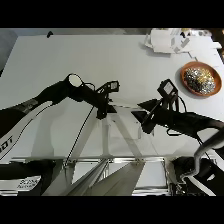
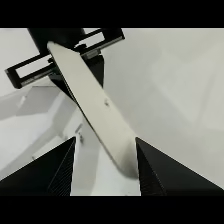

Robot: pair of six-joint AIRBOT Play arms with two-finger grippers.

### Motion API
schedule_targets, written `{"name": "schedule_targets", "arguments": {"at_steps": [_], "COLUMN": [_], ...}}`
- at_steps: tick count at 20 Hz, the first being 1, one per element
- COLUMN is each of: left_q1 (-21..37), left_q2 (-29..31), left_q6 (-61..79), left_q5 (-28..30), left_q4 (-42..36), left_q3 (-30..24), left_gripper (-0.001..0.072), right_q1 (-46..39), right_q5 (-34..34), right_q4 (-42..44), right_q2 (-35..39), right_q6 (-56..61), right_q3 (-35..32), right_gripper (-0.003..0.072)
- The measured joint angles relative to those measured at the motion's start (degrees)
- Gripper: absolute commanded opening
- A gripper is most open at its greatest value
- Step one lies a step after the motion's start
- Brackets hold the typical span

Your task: Fold the box and place the chain.

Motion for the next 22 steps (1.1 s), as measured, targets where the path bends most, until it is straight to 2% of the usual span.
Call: {"name": "schedule_targets", "arguments": {"at_steps": [3, 5, 8, 13, 22], "left_q1": [-0.96, -2.01, -3.41, -4.35, -4.52], "left_q2": [2.05, 2.56, 2.34, 1.25, 0.46], "left_q6": [-3.41, -4.59, -5.46, -4.87, 3.13], "left_q5": [2.54, 6.95, 11.69, 14.71, 15.06], "left_q4": [2.99, 3.61, 3.37, 2.19, 1.60], "left_q3": [-1.44, -3.34, -5.31, -6.27, -6.47], "left_gripper": [-0.0003, -0.0002, -0.0001, -0.0001, 0.0002], "right_q1": [0.00, 0.00, 0.00, 0.00, 0.00], "right_q5": [5.11, 10.27, 15.72, 18.78, 19.80], "right_q4": [-9.70, -16.55, -22.34, -25.66, -26.71], "right_q2": [3.23, 4.31, 5.03, 5.05, 3.65], "right_q6": [8.79, 14.32, 18.99, 21.81, 22.64], "right_q3": [0.13, 0.13, 0.17, 0.20, 0.20], "right_gripper": [0.0417, 0.0416, 0.0415, 0.0410, 0.0410]}}
